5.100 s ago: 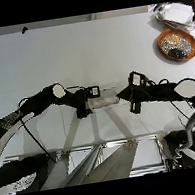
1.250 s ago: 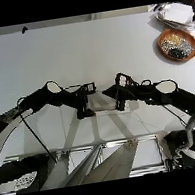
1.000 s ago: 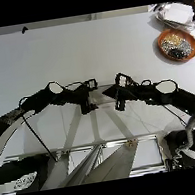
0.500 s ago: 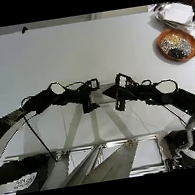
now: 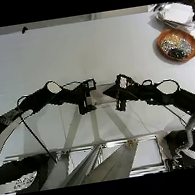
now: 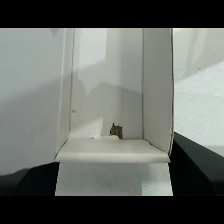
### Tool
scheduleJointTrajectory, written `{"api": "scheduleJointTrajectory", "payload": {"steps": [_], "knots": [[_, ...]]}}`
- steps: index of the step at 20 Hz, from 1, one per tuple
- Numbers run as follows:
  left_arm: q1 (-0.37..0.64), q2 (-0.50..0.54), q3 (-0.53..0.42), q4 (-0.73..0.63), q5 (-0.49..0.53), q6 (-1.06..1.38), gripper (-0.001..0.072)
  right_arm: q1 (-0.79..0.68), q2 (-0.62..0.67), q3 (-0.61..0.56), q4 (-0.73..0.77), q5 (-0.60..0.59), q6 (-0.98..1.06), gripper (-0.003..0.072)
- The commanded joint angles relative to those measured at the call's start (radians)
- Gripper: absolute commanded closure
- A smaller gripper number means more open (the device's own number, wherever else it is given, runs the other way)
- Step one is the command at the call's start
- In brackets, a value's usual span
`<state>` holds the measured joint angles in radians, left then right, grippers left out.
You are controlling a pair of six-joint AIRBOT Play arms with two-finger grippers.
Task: Fold the box and place the chain.
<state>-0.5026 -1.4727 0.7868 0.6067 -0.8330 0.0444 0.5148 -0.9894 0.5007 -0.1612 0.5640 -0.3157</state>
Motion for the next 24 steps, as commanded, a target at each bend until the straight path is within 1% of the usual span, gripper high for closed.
{"api": "scheduleJointTrajectory", "payload": {"steps": [1,7,11,14,16,18,19,20,21,24], "knots": [[0.003,0.003,-0.003,0.016,-0.016,-0.006,0.0013,0.0,0.008,0.0,-0.001,0.0,0.001,0.0676],[0.002,0.003,-0.011,0.003,0.0,0.005,0.0013,0.0,0.008,0.0,0.0,0.001,0.001,0.0676],[0.002,-0.026,-0.011,-0.093,0.017,0.072,0.0012,0.0,0.008,0.0,-0.001,0.001,0.001,0.0676],[0.002,-0.055,-0.012,-0.093,0.01,0.072,0.0014,0.0,0.008,0.0,0.0,0.001,0.001,0.0676],[0.002,-0.055,-0.011,-0.09,0.008,0.072,0.0018,0.0,0.008,0.0,-0.001,0.0,0.001,0.0676],[0.003,-0.055,-0.012,-0.088,-0.004,0.073,0.0157,0.0,0.008,0.0,-0.001,0.0,0.001,0.0676],[0.003,-0.055,-0.011,-0.075,-0.006,0.072,0.0159,0.0,0.008,0.0,-0.001,0.0,0.001,0.0676],[0.003,-0.055,-0.011,-0.07,-0.006,0.071,0.0197,0.0,0.008,0.0,0.0,0.001,0.001,0.0676],[0.003,-0.055,-0.011,-0.071,-0.006,0.071,0.027,0.0,0.008,0.0,0.0,0.001,0.001,0.0676],[0.003,-0.055,-0.011,-0.07,0.006,0.069,0.0277,0.0,0.006,0.0,0.004,0.0,0.005,0.0677]]}}
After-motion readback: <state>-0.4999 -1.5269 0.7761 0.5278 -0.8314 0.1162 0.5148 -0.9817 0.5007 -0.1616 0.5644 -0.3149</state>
